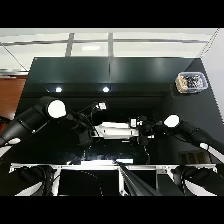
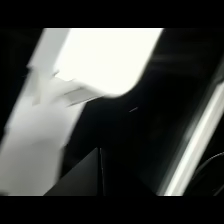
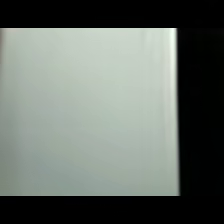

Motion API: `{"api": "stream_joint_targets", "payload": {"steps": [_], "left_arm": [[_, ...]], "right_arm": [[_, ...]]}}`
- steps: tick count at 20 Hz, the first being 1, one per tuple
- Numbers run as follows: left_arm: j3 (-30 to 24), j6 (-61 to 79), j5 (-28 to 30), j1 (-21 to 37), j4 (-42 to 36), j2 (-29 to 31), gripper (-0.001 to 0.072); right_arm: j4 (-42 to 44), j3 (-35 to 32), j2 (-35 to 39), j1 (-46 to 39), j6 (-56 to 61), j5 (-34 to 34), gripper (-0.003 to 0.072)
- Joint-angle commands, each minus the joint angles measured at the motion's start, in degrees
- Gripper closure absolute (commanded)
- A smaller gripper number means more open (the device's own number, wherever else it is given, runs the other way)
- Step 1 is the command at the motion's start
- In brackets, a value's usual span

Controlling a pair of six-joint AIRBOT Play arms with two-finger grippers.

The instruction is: Fold the box and place the chain.

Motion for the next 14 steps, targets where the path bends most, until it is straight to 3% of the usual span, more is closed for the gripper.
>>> {"api": "stream_joint_targets", "payload": {"steps": [1, 4, 6, 8, 11, 12, 13, 14], "left_arm": [[-5.20, 3.61, 8.79, 0.00, -24.52, 0.68, 0.0680], [-8.96, 11.72, 28.96, 0.00, -39.34, 0.63, 0.0680], [-9.16, 14.19, 38.56, 0.00, -40.00, -0.52, 0.0680], [-9.14, 15.08, 43.54, 0.00, -38.47, -3.04, 0.0680], [-8.92, 15.08, 44.19, 0.00, -37.62, -7.15, 0.0680], [-8.92, 15.06, 44.13, 0.00, -36.59, -8.22, 0.0681], [-8.92, 14.84, 44.17, 0.00, -35.91, -8.90, 0.0681], [-8.92, 14.84, 44.02, -0.04, -35.91, -9.25, 0.0681]], "right_arm": [[0.07, 0.00, -0.04, 0.02, 0.00, 0.28, 0.0274], [0.04, 0.00, -0.04, 0.02, 0.00, 0.68, 0.0274], [0.04, 0.00, -0.04, 0.02, 0.00, 0.81, 0.0274], [0.04, 0.00, -0.04, 0.02, 0.00, 0.90, 0.0274], [0.07, 0.00, -0.04, 0.02, 0.00, 0.90, 0.0274], [0.04, 0.00, -0.04, 0.02, 0.00, 0.90, 0.0347], [-0.02, 0.00, -0.04, 0.02, -0.02, 1.27, 0.0546], [-0.04, 0.00, -0.04, 0.02, -0.02, 1.60, 0.0625]]}}
